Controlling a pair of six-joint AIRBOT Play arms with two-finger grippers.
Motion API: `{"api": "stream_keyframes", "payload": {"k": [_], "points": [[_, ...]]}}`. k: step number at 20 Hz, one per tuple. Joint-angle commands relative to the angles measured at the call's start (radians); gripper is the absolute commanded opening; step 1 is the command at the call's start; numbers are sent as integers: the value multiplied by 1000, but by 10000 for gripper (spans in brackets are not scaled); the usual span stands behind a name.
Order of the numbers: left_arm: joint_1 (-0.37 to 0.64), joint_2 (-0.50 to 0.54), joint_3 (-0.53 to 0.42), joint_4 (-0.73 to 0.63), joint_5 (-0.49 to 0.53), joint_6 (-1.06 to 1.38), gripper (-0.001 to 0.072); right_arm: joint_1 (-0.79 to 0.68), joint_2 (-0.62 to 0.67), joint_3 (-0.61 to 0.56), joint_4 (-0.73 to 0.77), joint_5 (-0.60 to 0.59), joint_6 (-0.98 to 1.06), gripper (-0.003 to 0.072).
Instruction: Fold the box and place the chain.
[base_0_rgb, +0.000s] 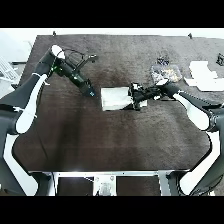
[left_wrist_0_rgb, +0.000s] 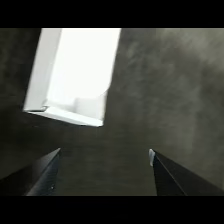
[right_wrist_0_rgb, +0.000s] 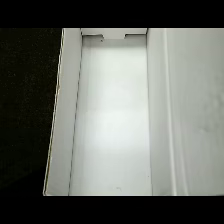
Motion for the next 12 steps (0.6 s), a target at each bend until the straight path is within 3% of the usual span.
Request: {"api": "stream_keyframes", "payload": {"k": [1, 3, 4, 7, 12], "points": [[20, -3, -114, 0, 145, 338, 636, 1, 0, 0, 0, 0, 0, 549], [28, -4, -196, -63, 233, 557, 639, 1, 0, 0, 0, 0, 0, 550], [38, -4, -235, -97, 263, 611, 720, 1, 0, 0, 0, 0, 0, 550], [49, -4, -314, -142, 319, 707, 720, 1, 0, 0, 0, 0, 0, 550], [49, -6, -356, -172, 371, 820, 720, 1, 0, 0, 0, 0, 0, 550]]}}
